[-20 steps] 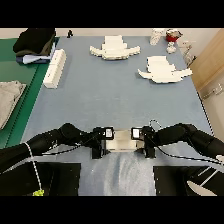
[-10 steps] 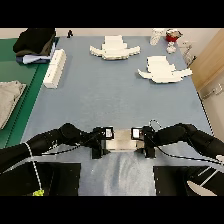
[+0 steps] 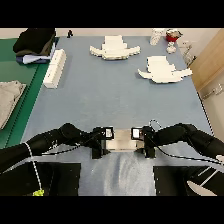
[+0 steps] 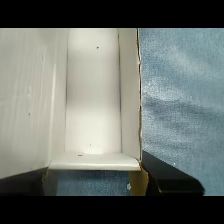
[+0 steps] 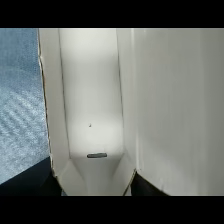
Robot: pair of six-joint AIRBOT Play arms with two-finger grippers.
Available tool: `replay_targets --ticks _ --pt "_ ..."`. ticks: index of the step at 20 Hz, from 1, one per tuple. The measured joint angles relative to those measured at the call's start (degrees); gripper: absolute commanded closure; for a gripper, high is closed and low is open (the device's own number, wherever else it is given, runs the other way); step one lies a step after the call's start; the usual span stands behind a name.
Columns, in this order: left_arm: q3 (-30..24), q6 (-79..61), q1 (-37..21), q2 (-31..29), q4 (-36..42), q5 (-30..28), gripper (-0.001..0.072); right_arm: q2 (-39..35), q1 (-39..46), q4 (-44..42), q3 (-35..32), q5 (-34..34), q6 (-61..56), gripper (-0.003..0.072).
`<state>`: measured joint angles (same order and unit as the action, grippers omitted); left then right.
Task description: Fold the box.
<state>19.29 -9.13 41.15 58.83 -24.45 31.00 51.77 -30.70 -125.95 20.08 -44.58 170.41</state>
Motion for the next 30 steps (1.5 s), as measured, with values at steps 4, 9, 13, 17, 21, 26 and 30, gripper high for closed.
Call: replay_targets --ticks 4,9,13,17,21,26,30 --pt "0.0 0.0 0.0 0.0 0.0 0.0 0.0245 0.0 0.0 -0.1 0.0 0.0 0.0 0.019" --pt "0.0 0.0 0.0 0.0 -0.1 0.1 0.0245 0.0 0.0 -0.3 0.0 -0.7 -0.5 -0.0029" --pt "0.0 0.0 0.0 0.0 -0.1 0.1 0.0245 -1.5 0.0 1.1 0.9 -1.9 -4.0 -0.0029" --pt "0.0 0.0 0.0 0.0 -0.1 0.0 0.0245 -5.8 0.0 9.1 3.0 -6.9 -13.7 -0.0022" --pt "0.0 0.0 0.0 0.0 0.0 0.0 0.0245 -11.0 0.0 19.3 6.9 -16.4 -42.2 0.0324" --pt "0.0 0.0 0.0 0.0 0.0 0.0 0.0245 -13.1 -1.1 9.9 8.8 -19.8 -75.1 0.0473" --pt "0.0 0.0 0.0 0.0 0.0 0.0 0.0245 -10.2 -4.2 2.0 10.5 -12.5 -82.2 0.0473"
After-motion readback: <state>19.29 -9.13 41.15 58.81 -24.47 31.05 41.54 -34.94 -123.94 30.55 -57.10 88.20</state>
